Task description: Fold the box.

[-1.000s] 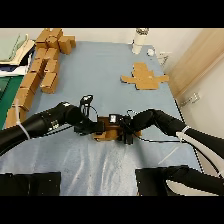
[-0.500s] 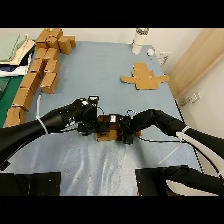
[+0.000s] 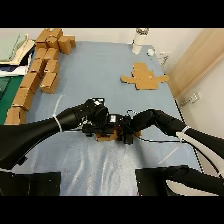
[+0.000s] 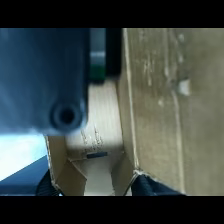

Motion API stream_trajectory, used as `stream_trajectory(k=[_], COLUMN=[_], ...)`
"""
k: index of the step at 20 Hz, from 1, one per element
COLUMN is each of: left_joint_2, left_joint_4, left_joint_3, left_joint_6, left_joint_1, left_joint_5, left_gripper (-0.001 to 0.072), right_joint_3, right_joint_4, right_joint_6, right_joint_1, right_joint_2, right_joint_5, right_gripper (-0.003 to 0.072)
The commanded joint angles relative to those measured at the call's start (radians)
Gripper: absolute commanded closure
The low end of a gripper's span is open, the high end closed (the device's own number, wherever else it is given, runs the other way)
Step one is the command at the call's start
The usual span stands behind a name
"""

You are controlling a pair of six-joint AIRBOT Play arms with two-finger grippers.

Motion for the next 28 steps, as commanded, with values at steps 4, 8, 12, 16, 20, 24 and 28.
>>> stream_trajectory(k=[4, 8, 12, 16, 20, 24, 28], left_joint_2=[-0.033, -0.076, -0.078, -0.078, -0.078, -0.078, -0.077], left_joint_4=[0.047, 0.048, 0.049, 0.048, 0.045, 0.040, 0.024], left_joint_3=[0.026, 0.026, 0.032, 0.033, 0.033, 0.033, 0.039], left_joint_6=[-0.013, -0.064, -0.079, -0.072, -0.071, -0.070, -0.056], left_joint_1=[-0.010, -0.011, -0.012, -0.024, -0.024, -0.024, -0.017], left_joint_5=[0.000, 0.003, 0.004, 0.013, 0.012, 0.006, -0.040], left_gripper=[0.0167, 0.0186, 0.0424, 0.0695, 0.0695, 0.0693, 0.0184], right_joint_3=[-0.001, -0.001, -0.001, -0.001, -0.001, -0.001, -0.001], right_joint_4=[0.000, 0.000, 0.000, 0.000, 0.000, 0.000, 0.000], right_joint_6=[0.000, 0.000, 0.000, 0.000, 0.000, 0.000, 0.000], right_joint_1=[0.001, 0.001, 0.001, 0.001, 0.001, 0.001, 0.001], right_joint_2=[0.000, 0.000, 0.000, 0.000, 0.000, 0.000, 0.000], right_joint_5=[0.000, 0.000, 0.000, 0.000, 0.000, 0.000, 0.000], right_gripper=[0.0223, 0.0223, 0.0223, 0.0223, 0.0223, 0.0223, 0.0223])
